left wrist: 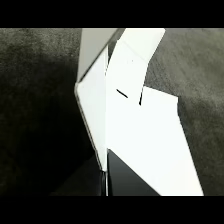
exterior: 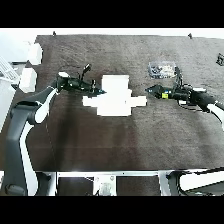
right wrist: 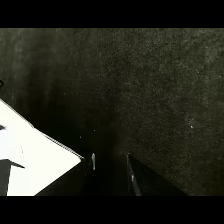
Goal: Fold the box and place the chain.
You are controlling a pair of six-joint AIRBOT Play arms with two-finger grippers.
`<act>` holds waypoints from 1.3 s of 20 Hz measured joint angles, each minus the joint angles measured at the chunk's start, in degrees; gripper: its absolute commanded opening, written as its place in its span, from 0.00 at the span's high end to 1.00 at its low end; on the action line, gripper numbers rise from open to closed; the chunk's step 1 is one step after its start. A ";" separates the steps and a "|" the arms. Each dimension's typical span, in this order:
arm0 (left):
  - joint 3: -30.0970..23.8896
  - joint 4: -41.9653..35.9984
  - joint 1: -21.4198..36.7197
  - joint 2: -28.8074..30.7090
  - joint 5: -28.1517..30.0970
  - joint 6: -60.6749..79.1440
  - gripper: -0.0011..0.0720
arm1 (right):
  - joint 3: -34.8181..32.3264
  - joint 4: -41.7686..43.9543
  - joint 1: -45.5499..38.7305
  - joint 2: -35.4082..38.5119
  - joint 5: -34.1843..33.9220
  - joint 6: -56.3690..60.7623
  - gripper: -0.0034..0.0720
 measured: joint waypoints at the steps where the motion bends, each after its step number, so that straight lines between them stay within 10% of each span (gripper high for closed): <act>1: -0.59 -0.37 0.00 0.02 0.11 1.90 0.96 | -0.04 0.11 0.00 0.00 0.00 0.00 0.62; 26: -3.26 0.85 -1.86 0.22 6.27 11.67 0.96 | -0.11 12.87 -0.04 0.04 16.28 -9.86 0.68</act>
